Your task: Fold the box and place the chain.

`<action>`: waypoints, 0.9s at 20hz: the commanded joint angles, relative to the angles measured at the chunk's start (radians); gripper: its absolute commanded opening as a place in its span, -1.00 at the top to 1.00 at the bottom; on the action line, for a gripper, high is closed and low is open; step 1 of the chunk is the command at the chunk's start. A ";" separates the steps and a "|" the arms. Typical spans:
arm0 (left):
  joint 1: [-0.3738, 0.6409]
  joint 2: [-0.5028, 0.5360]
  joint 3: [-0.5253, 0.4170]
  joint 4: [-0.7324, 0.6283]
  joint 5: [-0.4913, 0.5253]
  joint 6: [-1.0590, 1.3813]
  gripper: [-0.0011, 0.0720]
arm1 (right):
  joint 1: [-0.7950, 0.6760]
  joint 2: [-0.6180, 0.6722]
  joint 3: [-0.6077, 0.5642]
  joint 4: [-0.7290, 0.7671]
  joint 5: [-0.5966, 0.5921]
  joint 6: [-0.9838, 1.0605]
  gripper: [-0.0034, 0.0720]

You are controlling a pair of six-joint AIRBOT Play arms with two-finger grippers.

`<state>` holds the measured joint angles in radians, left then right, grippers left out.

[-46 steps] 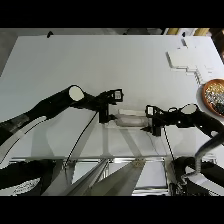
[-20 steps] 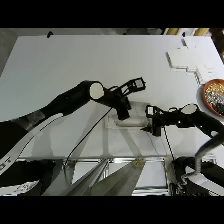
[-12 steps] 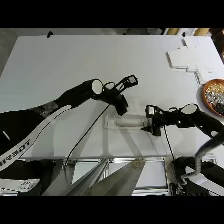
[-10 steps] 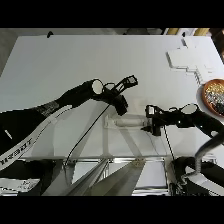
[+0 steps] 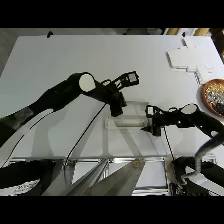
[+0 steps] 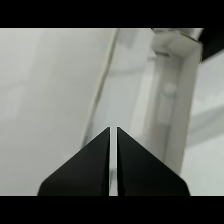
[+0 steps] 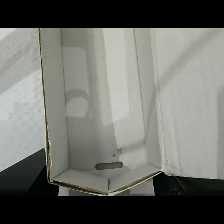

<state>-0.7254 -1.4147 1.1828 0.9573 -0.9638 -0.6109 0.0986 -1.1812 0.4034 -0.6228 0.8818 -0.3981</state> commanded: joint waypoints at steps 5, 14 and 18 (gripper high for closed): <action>-0.018 0.083 -0.199 0.098 0.038 0.012 0.54 | 0.000 0.000 0.000 0.002 0.001 0.001 -0.19; -0.017 0.076 -0.294 0.080 0.152 0.146 0.48 | 0.000 0.000 0.000 0.002 0.001 0.001 -0.19; -0.017 0.070 -0.352 0.080 0.160 0.218 0.44 | 0.000 0.000 0.000 0.002 0.001 0.001 -0.19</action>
